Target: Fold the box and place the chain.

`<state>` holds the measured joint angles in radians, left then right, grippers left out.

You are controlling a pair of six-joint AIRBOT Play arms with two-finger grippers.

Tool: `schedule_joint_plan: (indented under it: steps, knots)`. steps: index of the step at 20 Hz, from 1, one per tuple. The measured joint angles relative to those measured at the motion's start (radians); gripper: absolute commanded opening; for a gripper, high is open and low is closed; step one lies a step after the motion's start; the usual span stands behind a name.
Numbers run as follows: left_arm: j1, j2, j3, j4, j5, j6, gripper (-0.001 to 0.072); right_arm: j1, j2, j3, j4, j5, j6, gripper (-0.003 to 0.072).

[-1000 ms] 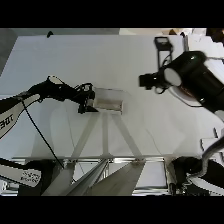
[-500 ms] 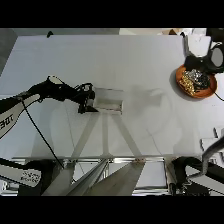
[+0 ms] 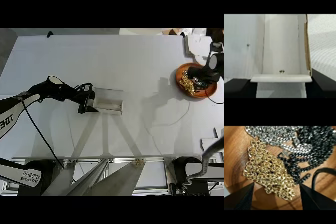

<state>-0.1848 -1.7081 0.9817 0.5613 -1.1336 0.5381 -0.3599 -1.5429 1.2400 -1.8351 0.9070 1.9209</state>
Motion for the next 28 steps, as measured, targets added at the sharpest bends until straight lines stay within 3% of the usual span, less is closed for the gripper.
schedule_joint_plan:
  steps: [5, 7, 9, 10, 12, 13, 20, 28]
  knots:
    - [0.0, 0.0, 0.0, 0.0, 0.0, 0.0, 0.0339, -0.022, -0.104, 0.0, 0.069, -0.043, 0.018, 0.0612]
    - [0.0, 0.0, 0.0, 0.0, 0.0, 0.0, 0.0339, -0.025, -0.124, 0.0, 0.079, -0.075, 0.037, 0.053]
    - [0.0, 0.0, 0.0, 0.0, 0.0, 0.0, 0.0339, -0.027, -0.134, 0.0, 0.097, -0.101, 0.047, 0.0503]
    - [0.0, 0.0, 0.0, 0.0, 0.0, 0.0, 0.0339, -0.027, -0.138, 0.0, 0.108, -0.111, 0.052, 0.0412]
    - [0.0, 0.0, 0.0, 0.0, 0.0, 0.0, 0.0339, -0.028, -0.142, 0.001, 0.124, -0.115, 0.055, 0.0118]
    - [0.0, 0.0, 0.0, 0.0, 0.0, 0.0, 0.0339, -0.028, -0.142, 0.001, 0.137, -0.116, 0.059, 0.0007]
    - [0.0, 0.0, 0.0, 0.0, 0.0, 0.0, 0.0339, -0.028, -0.115, -0.002, 0.169, -0.046, 0.032, 0.0009]
    - [0.0, 0.0, 0.0, 0.0, 0.0, 0.0, 0.0339, -0.028, 0.042, 0.0, 0.164, 0.034, -0.12, 0.0006]
